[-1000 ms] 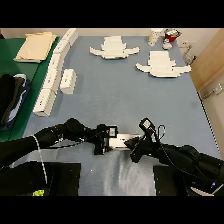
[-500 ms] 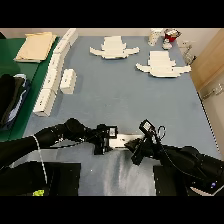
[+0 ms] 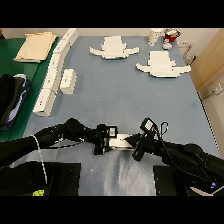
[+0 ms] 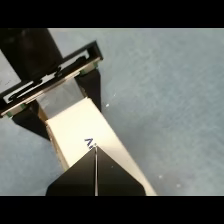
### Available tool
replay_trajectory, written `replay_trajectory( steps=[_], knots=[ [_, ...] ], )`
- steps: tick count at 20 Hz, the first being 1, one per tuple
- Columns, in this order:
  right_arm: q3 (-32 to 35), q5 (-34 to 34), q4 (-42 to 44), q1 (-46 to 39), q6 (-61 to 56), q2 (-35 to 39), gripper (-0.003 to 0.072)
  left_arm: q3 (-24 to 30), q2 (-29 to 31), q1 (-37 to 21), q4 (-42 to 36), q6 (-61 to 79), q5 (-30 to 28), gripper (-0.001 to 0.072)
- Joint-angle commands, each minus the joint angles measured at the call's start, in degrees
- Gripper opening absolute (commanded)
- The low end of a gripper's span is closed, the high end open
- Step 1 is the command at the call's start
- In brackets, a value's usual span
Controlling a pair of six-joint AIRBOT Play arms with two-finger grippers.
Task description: Fold the box.
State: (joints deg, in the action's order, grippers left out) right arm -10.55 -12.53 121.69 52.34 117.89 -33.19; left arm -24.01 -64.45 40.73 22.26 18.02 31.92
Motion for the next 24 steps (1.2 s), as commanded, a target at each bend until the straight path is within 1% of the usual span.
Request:
replay_trajectory(
  steps=[1,2,3,5,6,8,10,12,13,18,19,21,24],
  knots=[
    [-2.0,-0.1,-7.0,-1.9,0.0,0.2,0.0017,0.0,0.0,0.0,0.0,0.0,0.0,0.0327],
    [-2.6,-0.9,-8.0,-2.9,0.0,0.1,0.0018,0.0,0.0,0.0,0.0,0.0,0.0,0.0327],
    [-3.6,-3.1,-8.7,-4.5,0.0,-0.1,0.0017,0.0,0.0,0.0,0.0,0.0,0.0,0.0327],
    [-7.1,-11.0,-10.1,-9.0,-0.5,-1.3,0.0017,0.0,0.0,0.0,0.0,0.0,0.0,0.0328],
    [-9.6,-15.7,-12.3,-11.6,-3.0,-2.4,0.0017,0.0,0.0,0.0,0.0,0.0,0.0,0.0327],
    [-15.0,-23.8,-20.0,-16.2,-11.8,-5.5,0.0017,0.0,0.0,0.0,0.0,0.0,0.0,0.0327],
    [-21.3,-32.2,-28.2,-20.3,-22.1,-10.2,0.0017,0.0,0.0,0.0,0.0,0.0,0.0,0.0327],
    [-27.0,-39.3,-31.3,-23.3,-27.7,-15.6,0.0017,0.0,0.0,0.0,0.0,0.0,0.0,0.0327],
    [-29.4,-41.6,-31.8,-24.4,-29.5,-18.3,0.0017,0.0,0.0,0.0,0.0,0.0,0.0,0.0328],
    [-39.1,-50.4,-31.9,-27.1,-39.6,-31.3,0.0017,0.0,0.0,0.0,0.0,0.0,0.0,0.0327],
    [-40.2,-51.0,-31.9,-27.1,-40.7,-32.9,0.0017,0.0,0.0,0.0,0.0,0.0,0.0,0.0327],
    [-41.0,-50.8,-30.9,-27.0,-41.0,-34.7,0.0017,0.0,0.0,0.0,0.0,0.0,-0.2,0.0326],
    [-41.0,-51.1,-30.2,-27.0,-41.0,-35.0,0.0017,0.0,0.0,0.0,0.0,0.0,-1.6,0.0327]
  ],
)
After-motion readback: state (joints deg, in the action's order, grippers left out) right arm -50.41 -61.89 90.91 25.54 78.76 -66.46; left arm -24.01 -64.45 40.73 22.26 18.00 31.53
